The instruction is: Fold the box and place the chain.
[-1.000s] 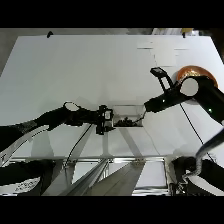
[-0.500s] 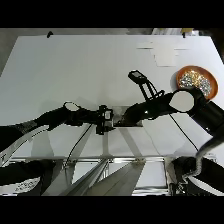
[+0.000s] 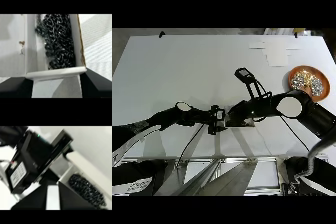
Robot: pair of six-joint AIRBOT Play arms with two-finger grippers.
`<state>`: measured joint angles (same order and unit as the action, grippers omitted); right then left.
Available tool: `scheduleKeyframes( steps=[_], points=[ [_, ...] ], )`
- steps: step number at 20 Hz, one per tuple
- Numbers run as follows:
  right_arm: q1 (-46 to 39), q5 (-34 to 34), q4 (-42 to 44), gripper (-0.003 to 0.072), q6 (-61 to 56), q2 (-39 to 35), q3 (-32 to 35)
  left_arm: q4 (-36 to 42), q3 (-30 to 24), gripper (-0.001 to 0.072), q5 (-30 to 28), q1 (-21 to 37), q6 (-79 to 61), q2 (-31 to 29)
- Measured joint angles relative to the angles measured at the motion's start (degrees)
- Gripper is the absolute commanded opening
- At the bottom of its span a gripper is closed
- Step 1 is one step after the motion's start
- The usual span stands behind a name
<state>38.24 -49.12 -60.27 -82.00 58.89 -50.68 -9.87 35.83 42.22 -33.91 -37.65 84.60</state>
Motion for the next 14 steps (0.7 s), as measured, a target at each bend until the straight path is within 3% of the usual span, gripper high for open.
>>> scheduleKeyframes(
  steps=[3, 5, 7, 9, 14],
  points=[
    [-2.4, 0.0, -0.6, 0.0256, 0.0, 0.0, -1.3, 0.0, 0.0, 0.0069, 0.0, 0.0, 0.0, 0.0],
    [-5.4, -0.4, -1.1, 0.0152, 0.1, 0.0, -2.7, 0.0, 0.0, 0.0069, 0.0, 0.0, 0.0, 0.0],
    [-9.5, -0.7, -3.0, 0.0141, 0.1, 0.1, -3.5, 0.0, 0.0, 0.0069, 0.0, 0.0, 0.0, 0.0],
    [-13.9, -1.5, -6.4, 0.0016, 0.0, 0.6, -3.9, 0.0, 0.0, 0.0069, 0.0, 0.0, 0.0, 0.0],
    [-23.9, -6.0, -15.5, 0.0031, -0.5, 5.5, -3.9, 0.0, 0.0, 0.0069, 0.0, 0.0, 0.0, 0.0]
  ],
)
